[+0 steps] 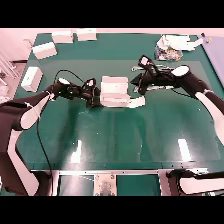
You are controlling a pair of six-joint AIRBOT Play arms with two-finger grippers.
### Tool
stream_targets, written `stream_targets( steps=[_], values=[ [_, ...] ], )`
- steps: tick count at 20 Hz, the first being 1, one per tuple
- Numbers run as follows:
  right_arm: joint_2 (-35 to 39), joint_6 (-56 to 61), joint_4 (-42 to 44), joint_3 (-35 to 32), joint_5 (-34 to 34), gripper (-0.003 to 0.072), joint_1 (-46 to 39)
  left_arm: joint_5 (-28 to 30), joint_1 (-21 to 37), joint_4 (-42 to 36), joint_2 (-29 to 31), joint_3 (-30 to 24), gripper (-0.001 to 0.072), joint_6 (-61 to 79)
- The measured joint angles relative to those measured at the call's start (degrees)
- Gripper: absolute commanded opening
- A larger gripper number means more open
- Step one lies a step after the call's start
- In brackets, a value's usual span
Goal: Fold the box and place the chain.
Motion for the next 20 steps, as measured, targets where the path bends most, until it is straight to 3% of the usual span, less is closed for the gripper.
stream_targets(
  steps=[1, 3, 6, 7, 8, 17, 20],
  values=[
    [1.16, -0.04, -0.33, -1.7, -0.02, 0.037, -0.39, 0.0, 0.0, 0.0, 0.0, 0.0, 0.0468, 0.0],
    [2.4, -2.51, -0.85, -4.9, -0.13, 0.0335, -0.9, 0.0, 0.0, 0.0, 0.0, 0.0, 0.0468, -0.02],
    [1.68, -7.21, -0.87, -7.28, -0.24, 0.0342, -1.2, 0.0, 0.0, 0.0, 0.0, 0.0, 0.0468, -0.02],
    [1.07, -8.72, -0.87, -7.74, -0.22, 0.0415, -1.27, 0.0, 0.0, -0.02, 0.0, 0.0, 0.0468, -0.02],
    [0.57, -9.88, -0.79, -8.0, -0.22, 0.043, -1.33, 0.0, 0.0, 0.0, 0.0, 0.0, 0.0468, -0.02],
    [-1.42, -16.76, 0.24, -8.72, 2.4, 0.0425, -1.11, 0.0, 0.0, -0.02, 0.0, 0.0, 0.0468, -0.02],
    [-2.08, -17.64, 0.68, -8.74, 2.64, 0.0342, 0.09, 0.0, 0.0, -0.02, -0.02, 0.0, 0.0468, -0.02]
  ],
)
